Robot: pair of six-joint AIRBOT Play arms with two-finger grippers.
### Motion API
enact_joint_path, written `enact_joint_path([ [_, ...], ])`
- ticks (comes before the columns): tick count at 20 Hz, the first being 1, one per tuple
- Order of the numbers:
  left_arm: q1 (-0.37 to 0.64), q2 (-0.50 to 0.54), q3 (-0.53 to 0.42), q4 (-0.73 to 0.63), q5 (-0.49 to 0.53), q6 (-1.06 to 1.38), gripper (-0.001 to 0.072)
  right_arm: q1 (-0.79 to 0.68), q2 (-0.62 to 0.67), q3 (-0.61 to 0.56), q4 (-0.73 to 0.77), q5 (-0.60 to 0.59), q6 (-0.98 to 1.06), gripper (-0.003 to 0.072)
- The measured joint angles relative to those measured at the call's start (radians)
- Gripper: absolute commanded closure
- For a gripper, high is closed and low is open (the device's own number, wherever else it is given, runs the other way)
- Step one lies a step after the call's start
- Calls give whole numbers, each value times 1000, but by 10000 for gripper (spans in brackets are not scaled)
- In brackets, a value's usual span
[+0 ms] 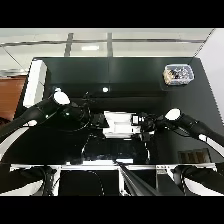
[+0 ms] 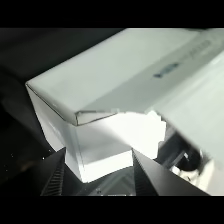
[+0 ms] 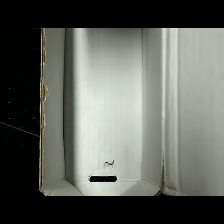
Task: Fold the box and place the chain.
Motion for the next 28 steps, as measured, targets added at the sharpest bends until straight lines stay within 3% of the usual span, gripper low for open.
enact_joint_path([
  [3,-45,0,19,60,34,-104,304,0,0,0,0,0,0,381],
  [16,-146,-14,42,320,129,-442,304,0,0,0,0,0,0,381],
  [22,-233,-89,147,488,94,-607,305,0,0,0,0,0,0,381],
  [28,-335,-162,251,702,-27,-811,304,0,0,0,8,-12,8,381],
])
